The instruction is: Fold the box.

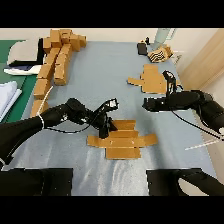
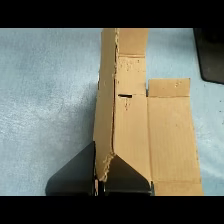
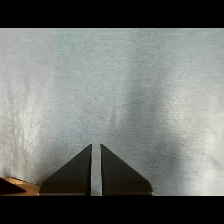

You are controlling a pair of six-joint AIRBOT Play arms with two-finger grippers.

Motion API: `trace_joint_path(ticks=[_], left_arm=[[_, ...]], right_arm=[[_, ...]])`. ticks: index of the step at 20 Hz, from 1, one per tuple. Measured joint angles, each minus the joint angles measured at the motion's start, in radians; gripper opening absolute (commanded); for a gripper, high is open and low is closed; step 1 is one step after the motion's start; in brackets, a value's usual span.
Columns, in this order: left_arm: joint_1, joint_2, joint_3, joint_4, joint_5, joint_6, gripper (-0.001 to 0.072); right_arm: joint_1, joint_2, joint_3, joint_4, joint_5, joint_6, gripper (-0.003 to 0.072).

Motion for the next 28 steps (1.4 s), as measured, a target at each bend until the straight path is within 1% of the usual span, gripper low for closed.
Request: trace_joint_path(ticks=[6,8,17,28], left_arm=[[-0.004,-0.002,-0.004,0.014,-0.082,-0.024,0.0015],[0.001,0.004,-0.002,0.007,-0.061,-0.031,0.0016],[0.004,0.014,-0.001,0.010,-0.033,-0.055,0.0016],[0.005,0.030,-0.001,0.020,-0.031,-0.068,0.0016]], right_arm=[[0.000,0.000,0.000,0.000,-0.003,0.000,0.0090],[0.000,0.000,0.000,0.000,-0.003,0.000,0.0084],[0.000,0.000,0.000,-0.005,-0.006,-0.003,0.0084],[0.000,0.000,0.000,-0.011,-0.006,-0.003,0.0084]])
